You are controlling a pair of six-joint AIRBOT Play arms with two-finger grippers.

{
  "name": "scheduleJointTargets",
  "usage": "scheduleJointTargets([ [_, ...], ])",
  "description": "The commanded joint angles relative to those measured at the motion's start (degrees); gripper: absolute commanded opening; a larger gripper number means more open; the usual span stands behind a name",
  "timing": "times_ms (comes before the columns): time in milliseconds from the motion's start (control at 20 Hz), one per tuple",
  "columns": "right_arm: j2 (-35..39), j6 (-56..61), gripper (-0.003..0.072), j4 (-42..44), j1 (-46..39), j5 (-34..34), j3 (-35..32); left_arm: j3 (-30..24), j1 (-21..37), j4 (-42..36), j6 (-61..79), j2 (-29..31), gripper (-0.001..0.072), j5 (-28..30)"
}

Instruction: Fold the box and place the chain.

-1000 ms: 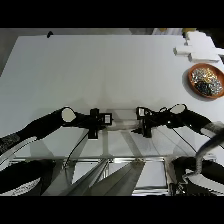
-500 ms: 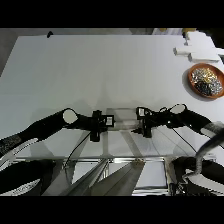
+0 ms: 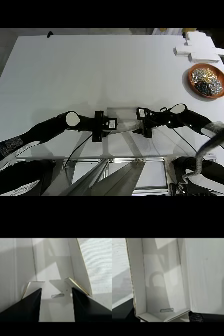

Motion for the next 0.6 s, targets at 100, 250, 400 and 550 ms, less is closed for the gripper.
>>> scheduleJointTargets([
  [100, 0.02, 0.22, 0.0399, 0.24, 0.02, -0.04, 0.0, 0.02, -0.59, -0.07, 0.17, -0.02, 0.0501, 1.53],
  [250, 0.02, 0.22, 0.0399, 0.24, 0.0, -0.04, 0.0, 0.02, -0.5, -0.07, 0.17, 0.02, 0.0498, 1.55],
  [400, 0.02, 0.22, 0.0399, 0.24, 0.02, -0.04, 0.0, 0.02, -0.39, -0.04, 0.15, 0.11, 0.0313, 1.73],
  [550, 0.02, 0.22, 0.0399, 0.24, 0.02, -0.04, 0.0, 0.02, -0.07, 0.13, 0.17, 1.46, 0.0091, 1.73],
])
